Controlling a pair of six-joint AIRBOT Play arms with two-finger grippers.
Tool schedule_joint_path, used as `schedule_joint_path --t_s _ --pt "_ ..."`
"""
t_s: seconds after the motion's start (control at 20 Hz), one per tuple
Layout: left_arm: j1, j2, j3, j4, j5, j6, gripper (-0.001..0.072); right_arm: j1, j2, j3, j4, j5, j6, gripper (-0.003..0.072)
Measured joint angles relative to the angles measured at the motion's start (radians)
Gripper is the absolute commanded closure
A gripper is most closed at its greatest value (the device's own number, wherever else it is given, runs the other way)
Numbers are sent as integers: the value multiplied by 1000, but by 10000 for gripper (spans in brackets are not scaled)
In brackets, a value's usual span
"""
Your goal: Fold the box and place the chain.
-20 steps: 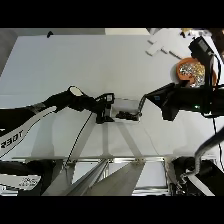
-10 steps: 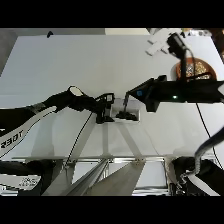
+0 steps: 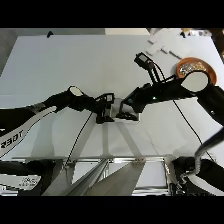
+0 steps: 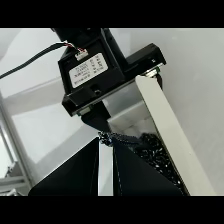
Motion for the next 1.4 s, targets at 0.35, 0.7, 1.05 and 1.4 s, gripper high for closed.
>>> schedule_joint_path --t_s 0.35,0.7,1.05,1.4 --pt "0 0 0 0 0 0 610 2 -11 0 -30 -6 -2 458" --pt "0 0 0 0 0 0 610 3 -12 65 -121 -57 -43 606" --pt "0 0 0 0 0 0 610 14 -123 105 -274 -89 -54 608" --pt "0 0 0 0 0 0 610 110 -224 97 -313 -13 -115 534"
